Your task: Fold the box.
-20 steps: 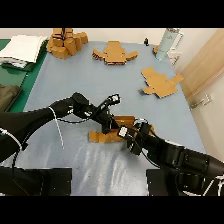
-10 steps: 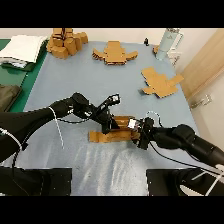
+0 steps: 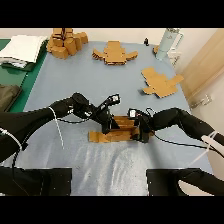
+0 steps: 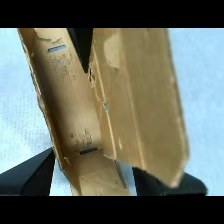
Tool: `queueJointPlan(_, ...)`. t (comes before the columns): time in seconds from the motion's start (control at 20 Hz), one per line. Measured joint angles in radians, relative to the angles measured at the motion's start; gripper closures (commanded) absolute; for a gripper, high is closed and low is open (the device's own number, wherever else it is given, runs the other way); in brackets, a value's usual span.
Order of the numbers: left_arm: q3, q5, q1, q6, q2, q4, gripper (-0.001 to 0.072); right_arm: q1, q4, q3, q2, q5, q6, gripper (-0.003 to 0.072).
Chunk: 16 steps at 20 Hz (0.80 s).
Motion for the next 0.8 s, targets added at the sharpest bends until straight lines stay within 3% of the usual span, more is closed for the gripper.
queueJointPlan(0.8, 0.000, 0.000, 0.000, 0.000, 0.000, 0.000, 0.0698, -0.013, 0.031, 0.024, -0.016, -0.079, -0.052, -0.0026)
